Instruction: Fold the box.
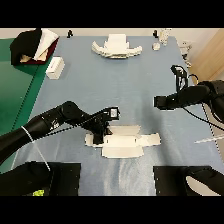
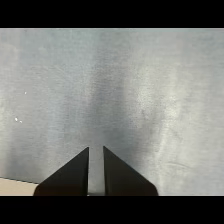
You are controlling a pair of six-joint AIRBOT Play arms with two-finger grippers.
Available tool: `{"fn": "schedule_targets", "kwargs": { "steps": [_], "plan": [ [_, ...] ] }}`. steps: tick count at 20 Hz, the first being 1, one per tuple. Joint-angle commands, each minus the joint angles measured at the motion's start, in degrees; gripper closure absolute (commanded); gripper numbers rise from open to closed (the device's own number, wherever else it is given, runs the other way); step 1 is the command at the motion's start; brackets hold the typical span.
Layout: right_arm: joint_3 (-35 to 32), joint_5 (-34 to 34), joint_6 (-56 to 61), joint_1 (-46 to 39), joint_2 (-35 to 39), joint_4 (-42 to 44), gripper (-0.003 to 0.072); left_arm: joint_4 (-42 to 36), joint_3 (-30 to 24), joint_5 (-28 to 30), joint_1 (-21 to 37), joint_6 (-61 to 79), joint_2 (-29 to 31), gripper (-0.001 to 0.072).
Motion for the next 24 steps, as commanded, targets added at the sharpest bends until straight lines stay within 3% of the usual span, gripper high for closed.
{"fn": "schedule_targets", "kwargs": {
  "steps": [1,2,8,11,15,19,21,22,23,24],
  "plan": [
    [0.04,-0.57,0.02,0.07,-0.02,0.94,0.0603,0.24,-0.02,-0.48,0.04,0.15,0.00,0.0697],
    [0.04,-1.01,0.02,0.07,0.00,1.38,0.0685,0.24,-0.02,-0.46,0.04,0.15,0.00,0.0696],
    [0.04,-10.84,1.38,0.74,1.29,3.98,0.0687,0.20,-0.02,-0.44,0.04,0.15,0.00,0.0696],
    [-2.19,-16.00,7.54,6.54,5.22,3.02,0.0687,0.20,-0.02,-0.44,0.04,0.15,0.00,0.0697],
    [-10.36,-15.91,18.53,22.01,13.38,3.02,0.0687,0.20,-0.02,-0.42,0.04,0.15,0.00,0.0697],
    [-17.09,-7.56,22.12,43.78,18.93,1.99,0.0687,0.20,-0.02,-0.44,0.04,0.15,0.00,0.0697],
    [-19.10,-3.56,22.12,55.17,18.95,-4.02,0.0685,0.20,-0.02,-0.44,0.04,0.15,0.00,0.0696],
    [-19.61,-2.67,22.12,59.87,18.40,-8.22,0.0605,0.20,-0.02,-0.44,0.04,0.15,0.00,0.0697],
    [-19.65,-2.56,22.10,63.04,17.53,-12.44,0.0324,0.20,-0.02,-0.39,0.04,0.15,0.00,0.0697],
    [-19.65,-2.60,22.08,65.37,16.39,-17.16,0.0113,0.20,-0.02,-0.39,0.04,0.15,0.00,0.0697]
  ]
}}
